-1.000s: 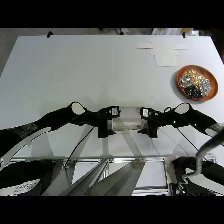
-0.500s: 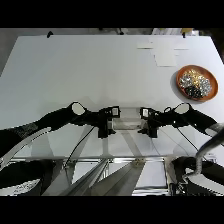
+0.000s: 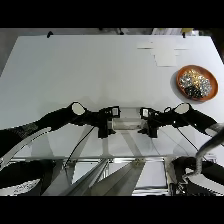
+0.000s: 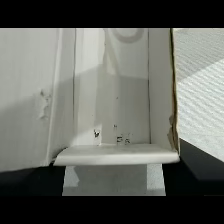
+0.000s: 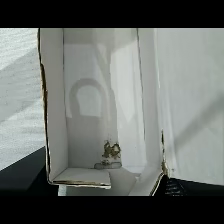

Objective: Fold the box and place the chain.

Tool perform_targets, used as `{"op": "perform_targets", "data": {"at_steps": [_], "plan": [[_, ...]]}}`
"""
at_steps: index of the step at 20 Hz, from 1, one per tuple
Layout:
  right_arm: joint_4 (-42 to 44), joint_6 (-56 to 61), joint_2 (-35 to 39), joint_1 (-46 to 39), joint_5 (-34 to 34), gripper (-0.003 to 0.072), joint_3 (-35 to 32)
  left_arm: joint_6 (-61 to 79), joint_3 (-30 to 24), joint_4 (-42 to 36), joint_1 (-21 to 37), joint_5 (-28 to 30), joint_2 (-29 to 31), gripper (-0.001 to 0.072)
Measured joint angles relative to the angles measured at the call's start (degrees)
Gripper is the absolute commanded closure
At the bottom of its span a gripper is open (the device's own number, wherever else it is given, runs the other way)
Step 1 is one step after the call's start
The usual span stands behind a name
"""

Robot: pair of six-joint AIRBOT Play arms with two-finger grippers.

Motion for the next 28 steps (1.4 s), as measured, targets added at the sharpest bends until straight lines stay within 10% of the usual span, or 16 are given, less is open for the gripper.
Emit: {"op": "perform_targets", "data": {"at_steps": [6, 8, 25, 28], "plan": [[0.0, 0.0, 0.0, 0.0, 0.02, 0.0242, 0.0, -0.04, 0.0, 0.0, 0.0, 0.0, 0.0, 0.0456], [-0.11, -0.09, 0.0, 0.0, 0.04, -0.0034, 0.0, 0.0, 0.0, 0.04, 0.0, 0.0, 0.0, 0.0456], [-20.83, 18.78, 16.11, 0.0, -3.28, 0.0, -0.09, -0.11, 0.0, 0.0, -0.02, 0.02, 0.0, 0.0456], [-26.56, 23.12, 21.92, 0.0, -0.9, 0.0107, -0.09, -0.11, 0.0, -0.02, -0.02, 0.0, 0.0, 0.0456]]}}
